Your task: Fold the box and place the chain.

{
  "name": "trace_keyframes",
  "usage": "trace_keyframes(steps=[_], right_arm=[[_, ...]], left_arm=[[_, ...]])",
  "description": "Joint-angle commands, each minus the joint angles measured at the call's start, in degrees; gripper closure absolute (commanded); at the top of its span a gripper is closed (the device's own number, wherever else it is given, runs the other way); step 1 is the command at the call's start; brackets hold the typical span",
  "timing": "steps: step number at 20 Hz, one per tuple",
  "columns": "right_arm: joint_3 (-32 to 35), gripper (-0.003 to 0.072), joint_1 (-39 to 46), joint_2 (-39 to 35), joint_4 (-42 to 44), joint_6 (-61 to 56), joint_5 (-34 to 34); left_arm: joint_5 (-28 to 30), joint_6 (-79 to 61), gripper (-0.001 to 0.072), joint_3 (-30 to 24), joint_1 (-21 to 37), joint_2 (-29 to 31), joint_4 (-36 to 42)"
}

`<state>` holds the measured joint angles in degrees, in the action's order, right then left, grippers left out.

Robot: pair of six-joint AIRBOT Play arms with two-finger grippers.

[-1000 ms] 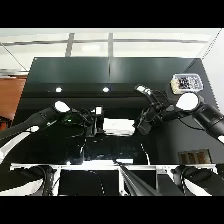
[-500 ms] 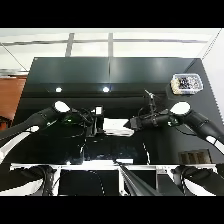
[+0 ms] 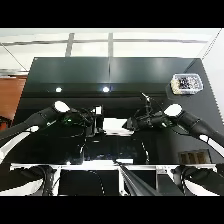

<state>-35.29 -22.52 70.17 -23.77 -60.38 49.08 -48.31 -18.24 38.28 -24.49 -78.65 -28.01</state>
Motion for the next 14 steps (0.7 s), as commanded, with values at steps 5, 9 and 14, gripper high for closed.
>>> trace_keyframes(steps=[5, 9, 14], right_arm=[[-1.20, 0.0678, 1.07, -0.46, -0.48, 0.55, 2.54], [-5.07, 0.0678, 9.42, -7.87, -4.39, 1.40, 15.50], [-5.55, 0.0678, 28.09, -22.88, -22.03, -4.59, 24.41]], left_arm=[[-0.33, 0.04, 0.0312, 0.04, -0.02, -0.02, 0.04], [-0.28, 0.66, 0.0301, 0.11, 0.00, 0.00, 0.00], [-0.24, 2.25, -0.0007, 1.18, 0.11, 3.82, -2.27]])
